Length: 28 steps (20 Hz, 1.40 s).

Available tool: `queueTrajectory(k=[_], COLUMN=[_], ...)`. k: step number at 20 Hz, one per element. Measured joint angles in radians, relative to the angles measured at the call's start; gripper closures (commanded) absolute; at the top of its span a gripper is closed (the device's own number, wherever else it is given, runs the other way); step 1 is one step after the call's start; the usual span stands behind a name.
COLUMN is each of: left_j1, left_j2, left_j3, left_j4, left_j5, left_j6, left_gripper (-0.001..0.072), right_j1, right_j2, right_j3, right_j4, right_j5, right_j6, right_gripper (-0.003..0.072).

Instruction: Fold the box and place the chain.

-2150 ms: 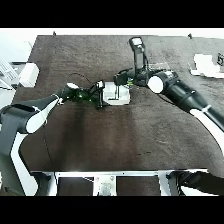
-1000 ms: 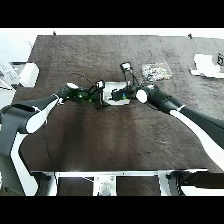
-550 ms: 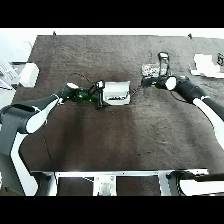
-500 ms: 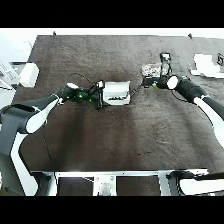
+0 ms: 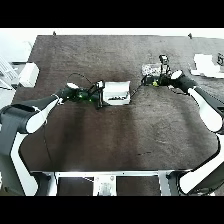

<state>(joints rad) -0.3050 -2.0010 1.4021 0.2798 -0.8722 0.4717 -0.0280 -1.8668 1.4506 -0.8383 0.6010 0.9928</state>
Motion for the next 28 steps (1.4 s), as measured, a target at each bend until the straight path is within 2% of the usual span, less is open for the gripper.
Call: queueTrajectory(k=[3, 5, 7, 10, 11, 12, 14, 22, 25, 28], left_j1=[0.000, 0.000, 0.000, 0.000, 0.000, 0.000, 0.000, 0.000, 0.000, 0.000], left_j2=[0.000, 0.000, 0.000, 0.000, 0.000, 0.000, 0.000, 0.000, 0.000, 0.000], left_j3=[0.000, 0.000, 0.000, 0.000, 0.000, 0.000, 0.000, 0.000, 0.000, 0.000], left_j4=[0.000, 0.000, 0.000, 0.000, 0.000, 0.000, 0.000, 0.000, 0.000, 0.000], left_j5=[0.000, 0.000, 0.000, 0.000, 0.000, 0.000, 0.000, 0.000, 0.000, 0.000], left_j6=[0.000, 0.000, 0.000, 0.000, 0.000, 0.000, 0.000, 0.000, 0.000, 0.000], left_gripper=[0.0350, 0.0349, 0.0349, 0.0349, 0.0349, 0.0350, 0.0350, 0.0349, 0.0349, 0.0349], right_j1=[-0.005, -0.008, -0.010, -0.012, -0.012, -0.012, -0.009, 0.002, 0.002, 0.003], right_j2=[-0.028, -0.036, -0.041, -0.044, -0.045, -0.045, -0.045, -0.016, 0.071, 0.218], right_j3=[0.029, 0.038, 0.043, 0.047, 0.048, 0.048, 0.049, 0.049, 0.048, 0.040], right_j4=[0.064, 0.089, 0.113, 0.134, 0.139, 0.141, 0.144, 0.149, 0.148, 0.147], right_j5=[0.026, 0.040, 0.051, 0.063, 0.066, 0.069, 0.072, 0.082, 0.108, 0.145], right_j6=[-0.085, -0.122, -0.150, -0.178, -0.188, -0.195, -0.214, -0.190, -0.149, -0.112], right_gripper=[0.0126, 0.0201, 0.0212, 0.0310, 0.0363, 0.0453, 0.0674, 0.0675, 0.0675, 0.0675])
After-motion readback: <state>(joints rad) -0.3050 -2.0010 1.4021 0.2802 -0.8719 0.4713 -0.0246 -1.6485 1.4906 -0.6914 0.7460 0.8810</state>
